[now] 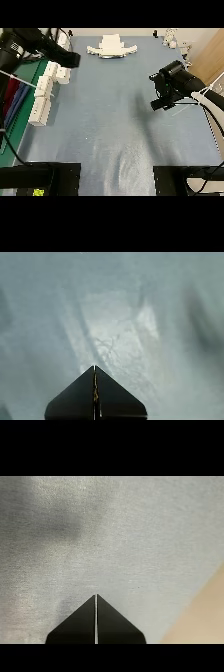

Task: Fold the box.

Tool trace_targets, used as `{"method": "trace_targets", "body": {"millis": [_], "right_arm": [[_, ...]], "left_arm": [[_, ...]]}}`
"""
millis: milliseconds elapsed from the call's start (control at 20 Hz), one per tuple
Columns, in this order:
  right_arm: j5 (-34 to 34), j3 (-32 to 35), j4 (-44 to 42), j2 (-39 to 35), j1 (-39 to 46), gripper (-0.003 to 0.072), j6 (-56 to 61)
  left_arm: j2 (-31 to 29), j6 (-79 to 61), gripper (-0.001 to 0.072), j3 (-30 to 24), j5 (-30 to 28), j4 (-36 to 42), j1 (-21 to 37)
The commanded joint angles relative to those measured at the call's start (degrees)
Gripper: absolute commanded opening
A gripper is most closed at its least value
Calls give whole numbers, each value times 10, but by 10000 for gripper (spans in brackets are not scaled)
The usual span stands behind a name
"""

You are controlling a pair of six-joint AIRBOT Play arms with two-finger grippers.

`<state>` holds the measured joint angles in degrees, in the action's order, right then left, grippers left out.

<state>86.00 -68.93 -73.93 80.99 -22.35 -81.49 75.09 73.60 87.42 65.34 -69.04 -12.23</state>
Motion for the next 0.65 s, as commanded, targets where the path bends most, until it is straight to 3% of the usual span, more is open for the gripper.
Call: {"method": "trace_targets", "body": {"millis": [0,250,400,600], "right_arm": [[0,0,0,0,0,18,0],[0,0,0,0,0,18,0],[0,0,0,0,0,18,0],[0,0,0,0,0,18,0]], "left_arm": [[-70,86,8,-110,-37,-58,-111],[-118,165,13,-255,-108,-60,-220],[-112,165,14,-284,-105,-55,-243],[-105,164,14,-284,-103,-55,-246]]}}
